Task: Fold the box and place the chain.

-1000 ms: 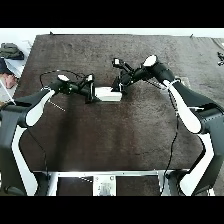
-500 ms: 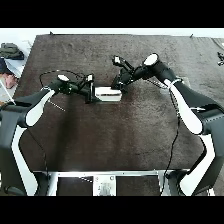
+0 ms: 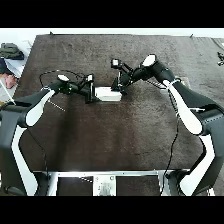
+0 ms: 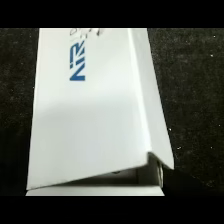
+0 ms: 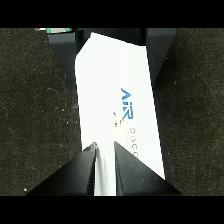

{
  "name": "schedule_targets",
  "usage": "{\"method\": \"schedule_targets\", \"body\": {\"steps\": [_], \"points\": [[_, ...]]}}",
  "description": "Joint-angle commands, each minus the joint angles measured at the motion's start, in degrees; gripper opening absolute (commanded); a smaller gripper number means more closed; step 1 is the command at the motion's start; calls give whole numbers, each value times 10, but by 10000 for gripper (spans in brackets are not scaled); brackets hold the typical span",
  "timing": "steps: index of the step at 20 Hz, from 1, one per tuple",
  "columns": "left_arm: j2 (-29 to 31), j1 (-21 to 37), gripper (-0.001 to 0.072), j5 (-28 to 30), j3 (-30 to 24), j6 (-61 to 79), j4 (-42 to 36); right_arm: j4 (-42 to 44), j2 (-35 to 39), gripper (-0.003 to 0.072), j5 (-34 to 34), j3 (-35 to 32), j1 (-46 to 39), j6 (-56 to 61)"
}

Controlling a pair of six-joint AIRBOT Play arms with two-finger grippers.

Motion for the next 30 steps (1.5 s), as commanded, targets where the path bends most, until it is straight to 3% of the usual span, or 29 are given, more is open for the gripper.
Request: {"method": "schedule_targets", "body": {"steps": [1, 9, 15, 30], "points": [[0, 0, 410, 0, 0, 0, 0, -3, 0, 168, -23, 0, 3, 1], [0, 0, 410, 0, 0, 0, 0, 30, 0, 168, -32, 0, 5, 1], [0, 0, 410, 0, 0, 0, 0, -33, 0, 168, -34, 0, 19, 1], [0, 0, 410, 0, 0, 0, 0, -34, -5, 168, -10, -20, 25, 24]]}}
